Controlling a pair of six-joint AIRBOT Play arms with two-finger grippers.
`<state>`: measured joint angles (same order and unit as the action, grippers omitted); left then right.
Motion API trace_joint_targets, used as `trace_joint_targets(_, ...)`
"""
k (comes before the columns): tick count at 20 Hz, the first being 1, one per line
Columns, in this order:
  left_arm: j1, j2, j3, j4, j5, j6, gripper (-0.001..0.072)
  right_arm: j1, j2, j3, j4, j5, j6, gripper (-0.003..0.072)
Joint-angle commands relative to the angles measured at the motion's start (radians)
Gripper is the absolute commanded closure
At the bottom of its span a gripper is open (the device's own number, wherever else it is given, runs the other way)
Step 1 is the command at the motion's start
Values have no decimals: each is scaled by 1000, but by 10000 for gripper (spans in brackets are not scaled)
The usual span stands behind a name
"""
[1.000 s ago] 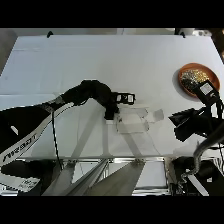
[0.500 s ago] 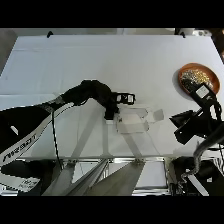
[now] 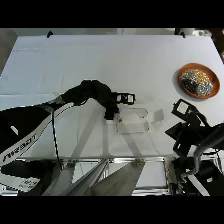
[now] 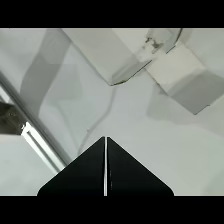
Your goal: Fold the box and place the chain.
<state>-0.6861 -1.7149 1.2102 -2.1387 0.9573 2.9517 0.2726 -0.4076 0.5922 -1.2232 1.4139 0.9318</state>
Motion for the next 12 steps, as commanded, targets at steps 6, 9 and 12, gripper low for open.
trace_joint_targets(6,0,0,0,0,0,0,696,148,-2,-169,-12,-138,-139,436)
trace_joint_targets(9,0,0,0,0,1,0,696,222,-3,-227,-63,-279,-223,82)
trace_joint_targets(12,0,0,0,0,1,0,696,238,-10,-286,-145,-391,-346,37)
